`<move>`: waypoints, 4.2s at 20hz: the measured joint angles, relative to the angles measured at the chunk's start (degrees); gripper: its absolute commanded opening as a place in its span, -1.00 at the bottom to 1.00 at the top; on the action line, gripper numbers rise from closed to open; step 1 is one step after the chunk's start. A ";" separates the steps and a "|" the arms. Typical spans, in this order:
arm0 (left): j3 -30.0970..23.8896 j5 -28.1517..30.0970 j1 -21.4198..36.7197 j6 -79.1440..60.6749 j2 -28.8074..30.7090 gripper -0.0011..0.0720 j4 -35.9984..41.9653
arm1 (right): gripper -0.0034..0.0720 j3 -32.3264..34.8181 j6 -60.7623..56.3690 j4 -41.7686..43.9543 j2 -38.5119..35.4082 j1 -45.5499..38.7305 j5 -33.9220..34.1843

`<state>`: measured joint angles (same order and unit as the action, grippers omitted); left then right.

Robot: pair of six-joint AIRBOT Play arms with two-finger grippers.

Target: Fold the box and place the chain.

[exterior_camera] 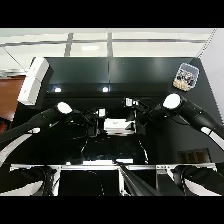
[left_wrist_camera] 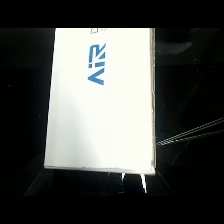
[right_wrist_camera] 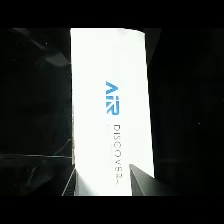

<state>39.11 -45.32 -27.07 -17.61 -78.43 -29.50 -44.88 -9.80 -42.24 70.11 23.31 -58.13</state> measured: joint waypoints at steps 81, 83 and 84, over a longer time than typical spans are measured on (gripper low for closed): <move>25.20 -13.40 -14.97 47.41 -8.04 0.98 -26.69 | -0.86 -1.38 -48.19 0.04 -19.21 -33.20 -9.75; 25.33 -12.52 -16.81 50.73 -8.35 0.98 -30.84 | -0.86 -1.38 -48.19 0.07 -19.21 -33.20 -9.73; 25.40 -11.80 -17.57 52.04 -8.59 0.98 -32.24 | -0.86 -1.38 -48.19 0.09 -19.21 -33.20 -9.73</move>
<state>64.51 -57.12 -44.64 34.44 -87.02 -61.73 -46.26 -58.00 -42.15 50.89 -9.89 -67.85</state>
